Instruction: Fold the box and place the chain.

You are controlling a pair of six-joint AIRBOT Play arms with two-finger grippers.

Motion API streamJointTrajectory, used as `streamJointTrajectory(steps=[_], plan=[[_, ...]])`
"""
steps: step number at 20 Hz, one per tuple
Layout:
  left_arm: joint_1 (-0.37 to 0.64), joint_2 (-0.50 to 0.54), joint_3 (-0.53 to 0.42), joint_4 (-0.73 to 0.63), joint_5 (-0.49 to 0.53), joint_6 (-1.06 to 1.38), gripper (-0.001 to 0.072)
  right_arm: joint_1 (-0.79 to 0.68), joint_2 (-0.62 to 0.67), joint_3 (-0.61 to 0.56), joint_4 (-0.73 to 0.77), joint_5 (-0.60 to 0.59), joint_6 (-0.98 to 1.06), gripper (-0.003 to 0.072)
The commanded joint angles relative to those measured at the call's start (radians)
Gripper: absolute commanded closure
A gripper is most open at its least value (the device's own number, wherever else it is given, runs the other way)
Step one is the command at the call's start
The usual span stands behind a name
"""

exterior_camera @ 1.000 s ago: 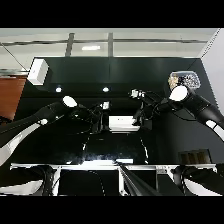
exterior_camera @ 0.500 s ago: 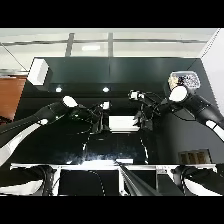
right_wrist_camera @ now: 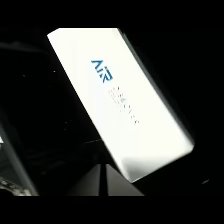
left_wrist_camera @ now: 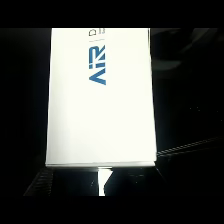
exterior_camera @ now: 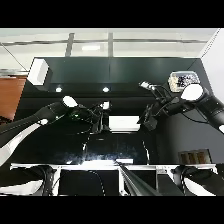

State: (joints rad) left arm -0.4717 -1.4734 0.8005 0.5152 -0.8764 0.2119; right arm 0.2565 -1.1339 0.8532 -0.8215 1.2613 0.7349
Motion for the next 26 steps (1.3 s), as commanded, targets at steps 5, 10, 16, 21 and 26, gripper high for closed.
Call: streamJointTrajectory(steps=[5, 10, 16, 21, 26], plan=[[0.0, 0.0, 0.0, 0.0, 0.001, 0.0, 0.0224, -0.026, -0.016, -0.179, 0.369, -0.161, 0.254, 0.0675], [0.0, 0.0, 0.001, 0.0, 0.001, 0.0, 0.0224, -0.026, -0.101, -0.179, 0.398, -0.171, 0.254, 0.0674], [0.0, 0.0, 0.0, 0.0, 0.001, 0.0, 0.0224, -0.026, -0.154, -0.18, 0.33, -0.204, 0.257, 0.0674], [0.0, 0.0, 0.0, 0.0, 0.001, 0.0, 0.0224, -0.026, -0.154, -0.18, 0.327, -0.225, 0.256, 0.0675], [0.0, 0.0, 0.0, 0.0, 0.001, 0.0, 0.0224, -0.058, -0.126, -0.166, 0.357, -0.141, 0.248, 0.0674]])
